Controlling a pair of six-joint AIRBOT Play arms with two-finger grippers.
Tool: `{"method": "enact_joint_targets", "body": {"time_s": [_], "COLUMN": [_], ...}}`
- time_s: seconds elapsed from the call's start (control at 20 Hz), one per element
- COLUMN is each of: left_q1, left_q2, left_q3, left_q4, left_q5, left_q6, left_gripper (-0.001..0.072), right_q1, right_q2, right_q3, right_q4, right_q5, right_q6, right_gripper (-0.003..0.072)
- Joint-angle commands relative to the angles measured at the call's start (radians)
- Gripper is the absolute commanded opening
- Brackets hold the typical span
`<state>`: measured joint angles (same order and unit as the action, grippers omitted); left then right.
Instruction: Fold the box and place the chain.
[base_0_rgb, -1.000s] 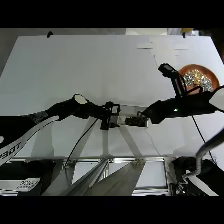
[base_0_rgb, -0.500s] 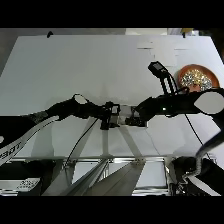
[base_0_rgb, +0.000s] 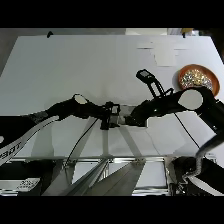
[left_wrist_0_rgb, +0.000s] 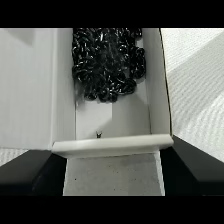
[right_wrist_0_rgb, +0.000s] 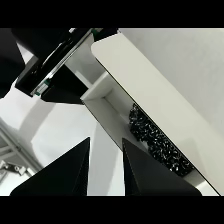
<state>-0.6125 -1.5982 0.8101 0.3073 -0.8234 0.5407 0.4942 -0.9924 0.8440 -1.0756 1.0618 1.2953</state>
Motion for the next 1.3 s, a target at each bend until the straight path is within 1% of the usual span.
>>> {"method": "enact_joint_targets", "body": {"time_s": [0.0,0.15,0.2,0.25,0.4,0.55,0.7,0.8,0.9,1.0,1.05,1.1,1.2,1.25], "left_q1": [0.000,0.000,0.000,0.000,0.000,0.000,0.000,0.000,0.000,0.000,0.000,0.000,0.000,0.000], "left_q2": [0.000,0.000,0.000,0.000,0.000,0.000,0.000,0.000,0.000,0.000,0.000,0.000,0.000,0.000], "left_q3": [0.000,0.000,0.000,0.000,0.000,0.000,0.000,0.000,0.000,0.000,0.000,0.000,0.000,0.000], "left_q4": [0.000,0.000,0.000,0.000,0.000,0.000,0.000,0.000,0.000,0.000,0.000,0.000,0.000,0.000], "left_q5": [0.000,0.000,0.000,0.000,0.000,0.000,0.000,0.000,0.000,0.000,0.000,0.000,0.000,0.000], "left_q6": [0.000,0.000,0.000,0.000,0.000,0.000,0.000,0.000,0.000,0.000,0.000,0.000,0.000,0.000], "left_gripper": [0.0089,0.0089,0.0089,0.0089,0.0089,0.0089,0.0089,0.0089,0.0089,0.0089,0.0089,0.0089,0.0089,0.0089], "right_q1": [0.004,0.004,0.004,0.004,-0.032,-0.105,-0.120,-0.102,-0.080,-0.072,-0.071,-0.071,-0.071,-0.071], "right_q2": [-0.007,-0.008,-0.011,-0.017,-0.085,-0.222,-0.327,-0.358,-0.363,-0.355,-0.345,-0.336,-0.310,-0.299], "right_q3": [0.053,0.177,0.217,0.249,0.286,0.286,0.286,0.286,0.284,0.261,0.232,0.202,0.134,0.108], "right_q4": [-0.003,-0.037,-0.057,-0.082,-0.128,-0.128,-0.109,-0.050,0.001,0.098,0.163,0.195,0.205,0.197], "right_q5": [0.042,0.040,0.023,0.003,-0.070,-0.078,-0.028,0.011,0.063,0.106,0.118,0.124,0.119,0.113], "right_q6": [-0.050,-0.090,-0.101,-0.119,-0.128,-0.130,-0.212,-0.344,-0.458,-0.557,-0.618,-0.666,-0.719,-0.725], "right_gripper": [0.0235,0.0214,0.0126,0.0015,0.0020,0.0019,0.0020,0.0020,0.0026,0.0131,0.0132,0.0132,0.0142,0.0212]}}
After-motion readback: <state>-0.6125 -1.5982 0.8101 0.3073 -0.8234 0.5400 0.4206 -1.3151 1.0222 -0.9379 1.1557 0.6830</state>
